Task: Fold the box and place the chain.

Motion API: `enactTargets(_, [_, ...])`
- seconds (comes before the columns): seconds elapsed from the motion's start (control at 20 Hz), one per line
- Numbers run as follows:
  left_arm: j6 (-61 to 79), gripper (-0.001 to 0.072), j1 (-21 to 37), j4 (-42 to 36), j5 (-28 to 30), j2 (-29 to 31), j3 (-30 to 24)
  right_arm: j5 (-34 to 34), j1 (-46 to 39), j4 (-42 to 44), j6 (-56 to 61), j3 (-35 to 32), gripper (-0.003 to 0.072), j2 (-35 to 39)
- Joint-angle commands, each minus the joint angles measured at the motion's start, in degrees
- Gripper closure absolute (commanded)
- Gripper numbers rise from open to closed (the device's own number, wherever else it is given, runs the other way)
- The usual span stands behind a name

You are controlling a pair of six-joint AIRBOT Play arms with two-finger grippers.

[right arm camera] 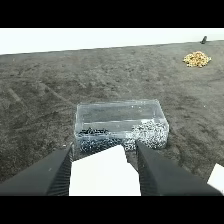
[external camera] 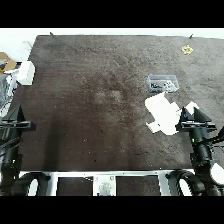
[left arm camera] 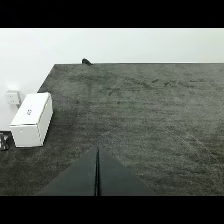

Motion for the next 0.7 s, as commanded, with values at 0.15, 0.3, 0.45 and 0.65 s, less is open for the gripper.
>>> enactTargets(0.15, [0.02, 0.0698, -0.02, 0.02, 0.0, 0.04, -0.04, 0.02, -0.04, -0.15, 0.04, 0.04, 0.0248, 0.02])
enactTargets(0.3, [0.02, 0.0698, -0.02, 0.02, 0.0, 0.04, -0.04, -0.5, -0.04, -1.7, 0.0, 2.08, 0.0228, -0.22])
enactTargets(0.45, [0.02, 0.0698, -0.02, 0.02, 0.0, 0.04, -0.04, -1.46, -0.07, -2.97, 0.0, 6.8, 0.0229, -5.16])
enactTargets(0.65, [0.02, 0.0698, -0.02, 0.02, 0.0, 0.04, -0.04, -0.72, -1.62, -2.47, 0.04, 19.04, 0.023, -23.26])
